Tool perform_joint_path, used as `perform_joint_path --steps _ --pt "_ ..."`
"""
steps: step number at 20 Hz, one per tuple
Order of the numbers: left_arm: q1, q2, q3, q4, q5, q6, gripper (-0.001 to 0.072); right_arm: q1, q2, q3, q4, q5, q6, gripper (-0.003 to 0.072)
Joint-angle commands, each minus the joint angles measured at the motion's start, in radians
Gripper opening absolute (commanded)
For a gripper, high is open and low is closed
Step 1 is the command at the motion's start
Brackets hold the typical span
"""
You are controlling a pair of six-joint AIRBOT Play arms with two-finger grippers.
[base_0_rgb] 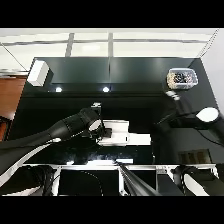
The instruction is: Fold the box and place the chain.
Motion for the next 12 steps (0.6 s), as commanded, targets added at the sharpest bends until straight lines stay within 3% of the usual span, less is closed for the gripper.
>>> perform_joint_path --steps 1,5,12 --pt "0.000 -0.001 0.000 0.000 0.000 -0.001 0.0032 -0.270 -0.005 -0.035 -0.051 0.071 0.349 0.0014" --pt "0.000 -0.001 0.000 0.000 -0.001 -0.001 0.0031 -0.278 -0.093 -0.101 0.033 0.172 0.351 0.0014" --pt "0.000 -0.001 0.000 0.000 -0.001 -0.001 0.0031 -0.148 -0.310 -0.113 0.191 0.299 0.199 0.0014"
